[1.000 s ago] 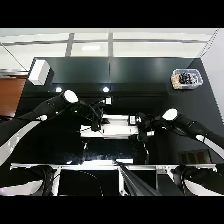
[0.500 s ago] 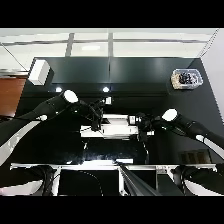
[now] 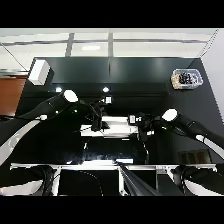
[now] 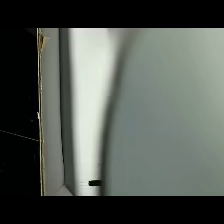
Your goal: Fold the box and place the chain.
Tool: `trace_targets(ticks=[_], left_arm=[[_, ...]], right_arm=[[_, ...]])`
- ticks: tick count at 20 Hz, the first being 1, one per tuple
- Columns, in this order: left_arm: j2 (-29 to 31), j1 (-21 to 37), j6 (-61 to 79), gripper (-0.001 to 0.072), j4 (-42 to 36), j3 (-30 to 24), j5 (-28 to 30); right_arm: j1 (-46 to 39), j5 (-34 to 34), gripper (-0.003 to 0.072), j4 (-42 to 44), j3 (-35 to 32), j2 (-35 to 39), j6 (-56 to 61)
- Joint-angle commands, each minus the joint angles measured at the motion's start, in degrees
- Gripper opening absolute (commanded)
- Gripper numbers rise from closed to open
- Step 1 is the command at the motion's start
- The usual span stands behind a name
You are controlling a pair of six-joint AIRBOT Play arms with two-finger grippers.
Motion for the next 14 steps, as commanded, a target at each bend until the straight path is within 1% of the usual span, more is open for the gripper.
trace_targets(ticks=[1, 3, 5, 6, 7, 8, 10, 11, 12, 14], left_arm=[[0.8, 1.8, -10.4, 0.052, 7.3, 2.3, -5.8], [3.5, 2.5, -21.0, 0.0518, 17.4, 3.0, -6.9], [7.8, 3.0, -27.5, 0.0467, 27.3, 3.0, -7.0], [10.3, 3.3, -30.6, 0.0335, 30.8, 3.0, -7.1], [12.6, 3.7, -32.6, 0.0129, 32.6, 3.0, -8.2], [14.6, 4.3, -33.6, 0.0025, 32.7, 3.0, -11.2], [17.1, 4.7, -41.8, 0.0024, 32.5, 2.3, -16.5], [18.4, 4.6, -47.5, 0.0023, 31.3, 1.1, -17.8], [20.1, 4.2, -48.1, 0.0023, 27.5, -1.0, -17.9], [23.3, 2.3, -47.9, 0.0023, 17.6, -6.3, -14.3]], right_arm=[[0.0, 0.1, 0.047, -0.1, 0.0, 0.0, 0.0], [0.0, 0.1, 0.047, -0.1, 0.0, 0.0, 0.0], [0.0, 0.1, 0.047, -0.1, 0.0, 0.0, 0.0], [0.0, 0.1, 0.047, -0.1, 0.0, 0.0, 0.0], [0.0, 0.1, 0.047, -0.1, 0.0, 0.0, 0.0], [0.0, 0.1, 0.047, -0.1, 0.0, 0.0, 0.0], [0.0, 0.1, 0.047, -0.1, 0.0, 0.0, 0.0], [0.0, 0.1, 0.0469, -0.1, 0.0, 0.0, 0.0], [0.0, 0.1, 0.047, -0.1, 0.0, 0.0, 0.0], [0.0, 0.1, 0.047, -0.1, 0.0, 0.0, 0.0]])
